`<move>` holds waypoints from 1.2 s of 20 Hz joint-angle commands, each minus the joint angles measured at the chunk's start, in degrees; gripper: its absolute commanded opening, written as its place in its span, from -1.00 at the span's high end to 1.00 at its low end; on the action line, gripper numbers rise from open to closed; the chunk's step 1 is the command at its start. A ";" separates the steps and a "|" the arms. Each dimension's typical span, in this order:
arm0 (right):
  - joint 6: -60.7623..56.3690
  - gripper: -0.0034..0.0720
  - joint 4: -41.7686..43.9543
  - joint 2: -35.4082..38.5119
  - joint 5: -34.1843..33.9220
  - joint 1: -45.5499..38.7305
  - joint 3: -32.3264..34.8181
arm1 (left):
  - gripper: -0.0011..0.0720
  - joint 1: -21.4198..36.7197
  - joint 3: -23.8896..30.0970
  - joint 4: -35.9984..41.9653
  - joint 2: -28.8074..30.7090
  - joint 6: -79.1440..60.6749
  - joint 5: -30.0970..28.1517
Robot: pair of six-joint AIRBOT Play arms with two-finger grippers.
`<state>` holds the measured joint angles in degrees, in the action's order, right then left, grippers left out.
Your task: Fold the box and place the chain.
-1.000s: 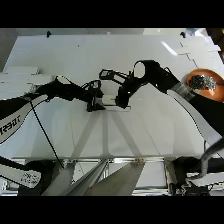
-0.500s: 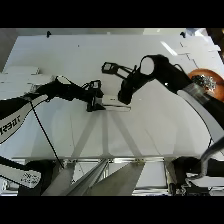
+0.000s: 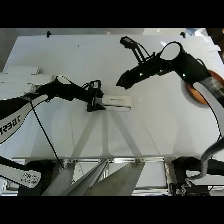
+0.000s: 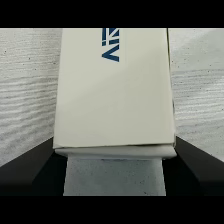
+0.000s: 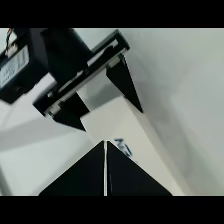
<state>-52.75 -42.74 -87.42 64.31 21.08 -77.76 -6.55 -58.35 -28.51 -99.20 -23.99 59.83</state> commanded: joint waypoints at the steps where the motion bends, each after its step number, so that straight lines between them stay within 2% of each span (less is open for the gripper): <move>1: -5.05 0.86 6.62 -4.66 -0.85 1.38 0.09 | 0.05 0.00 0.00 -0.02 0.00 0.00 0.00; 7: -8.94 0.87 7.10 -11.87 -0.87 4.87 0.63 | 0.05 0.02 0.00 0.00 0.00 0.00 0.02; 16: -8.98 0.87 6.34 -12.81 -1.70 6.47 5.27 | 0.05 0.02 0.00 0.00 0.00 0.02 0.00; 24: -9.92 0.87 5.46 -12.76 -1.77 6.47 5.55 | 0.05 0.02 0.00 0.00 0.00 0.02 0.00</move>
<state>-62.43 -36.62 -100.14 62.06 27.49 -72.34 -6.55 -58.35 -28.60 -99.20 -23.99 59.92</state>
